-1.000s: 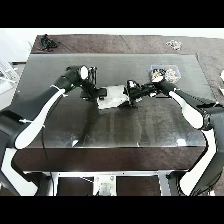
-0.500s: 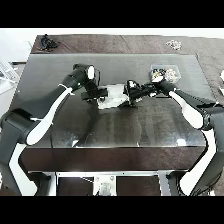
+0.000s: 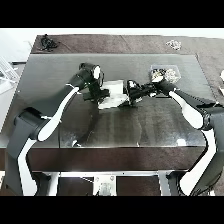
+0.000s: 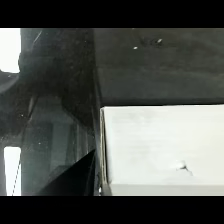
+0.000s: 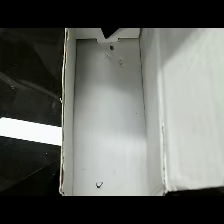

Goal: Fold the box and place the chain.

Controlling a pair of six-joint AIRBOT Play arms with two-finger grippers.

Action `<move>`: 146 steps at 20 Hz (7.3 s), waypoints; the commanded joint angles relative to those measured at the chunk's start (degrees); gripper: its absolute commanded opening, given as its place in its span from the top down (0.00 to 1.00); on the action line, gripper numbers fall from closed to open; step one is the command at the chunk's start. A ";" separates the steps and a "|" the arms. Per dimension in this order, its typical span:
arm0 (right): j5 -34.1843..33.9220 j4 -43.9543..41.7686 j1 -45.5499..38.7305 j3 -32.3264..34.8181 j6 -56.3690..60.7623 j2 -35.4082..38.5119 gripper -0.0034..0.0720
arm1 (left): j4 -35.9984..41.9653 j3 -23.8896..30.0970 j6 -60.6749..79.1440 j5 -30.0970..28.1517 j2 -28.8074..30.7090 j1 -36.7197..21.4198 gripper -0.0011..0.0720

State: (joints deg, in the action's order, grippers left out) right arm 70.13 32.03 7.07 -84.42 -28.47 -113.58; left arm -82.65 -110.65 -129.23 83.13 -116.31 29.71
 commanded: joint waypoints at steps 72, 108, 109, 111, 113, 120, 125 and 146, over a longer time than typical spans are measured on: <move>0.02 -0.02 0.00 -0.02 -0.02 0.02 0.27 | 52.37 24.48 143.43 -17.99 5.40 -22.23 0.00; 0.02 -0.02 0.00 -0.02 -0.02 0.02 0.26 | 57.64 24.68 146.77 -20.35 0.90 -19.37 0.00; 0.02 -0.02 0.00 -0.02 -0.02 0.02 0.27 | 57.70 24.68 147.10 -20.39 0.90 -19.37 0.00; 0.02 -0.02 0.00 -0.02 -0.02 0.02 0.27 | 57.94 24.68 147.32 -20.28 0.90 -19.37 0.01; 0.02 -0.02 0.00 -0.02 -0.02 0.02 0.27 | 57.94 24.68 147.32 -20.26 0.90 -19.37 0.01; 0.02 -0.02 0.00 -0.02 -0.02 0.02 0.27 | 57.92 24.70 149.63 -19.19 0.72 -19.37 0.17; 0.02 -0.02 0.00 -0.02 -0.02 0.02 0.27 | 57.86 24.70 150.97 -18.58 0.72 -19.37 0.18; 0.02 -0.04 0.07 -0.02 -0.02 0.02 0.27 | 57.90 24.68 152.19 -18.10 0.74 -19.39 0.17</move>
State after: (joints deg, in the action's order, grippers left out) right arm 70.22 32.03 7.07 -84.44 -28.53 -113.60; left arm -24.75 -85.93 22.96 65.01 -115.57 10.31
